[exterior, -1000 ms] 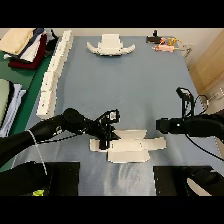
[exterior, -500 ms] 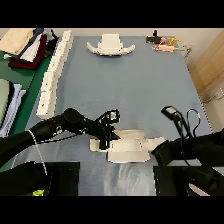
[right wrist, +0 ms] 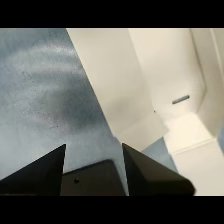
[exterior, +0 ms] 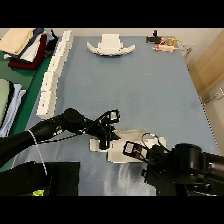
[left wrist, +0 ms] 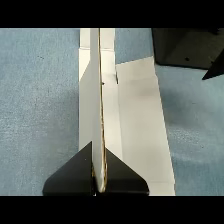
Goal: Fold the box.
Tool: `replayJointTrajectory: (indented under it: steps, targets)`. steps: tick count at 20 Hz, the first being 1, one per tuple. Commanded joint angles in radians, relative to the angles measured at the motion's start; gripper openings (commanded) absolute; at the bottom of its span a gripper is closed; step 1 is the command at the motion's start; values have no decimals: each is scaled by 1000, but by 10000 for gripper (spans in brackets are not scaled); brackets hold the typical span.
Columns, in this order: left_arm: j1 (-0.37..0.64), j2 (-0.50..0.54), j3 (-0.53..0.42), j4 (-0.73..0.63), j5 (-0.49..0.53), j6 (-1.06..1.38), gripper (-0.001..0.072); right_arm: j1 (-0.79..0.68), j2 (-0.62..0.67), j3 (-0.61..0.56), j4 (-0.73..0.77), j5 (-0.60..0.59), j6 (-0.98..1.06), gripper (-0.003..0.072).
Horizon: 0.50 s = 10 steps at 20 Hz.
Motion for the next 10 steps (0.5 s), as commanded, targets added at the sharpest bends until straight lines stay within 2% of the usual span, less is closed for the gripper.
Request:
replayJointTrajectory:
  steps: [1, 4, 7, 10]
  targets:
    - [-1, 0, 0, 0, 0, 0, 15, 54, -129, -3, -104, 163, -15, 536]
    - [-1, -1, 0, 0, -1, 0, 15, 54, -180, -3, -192, 209, 95, 536]
    - [-1, 0, 0, 0, 0, 0, 15, 54, -190, -3, -274, 202, 190, 536]
    - [-1, -1, 0, 0, -1, 0, 15, 54, -168, 2, -294, 165, 257, 536]
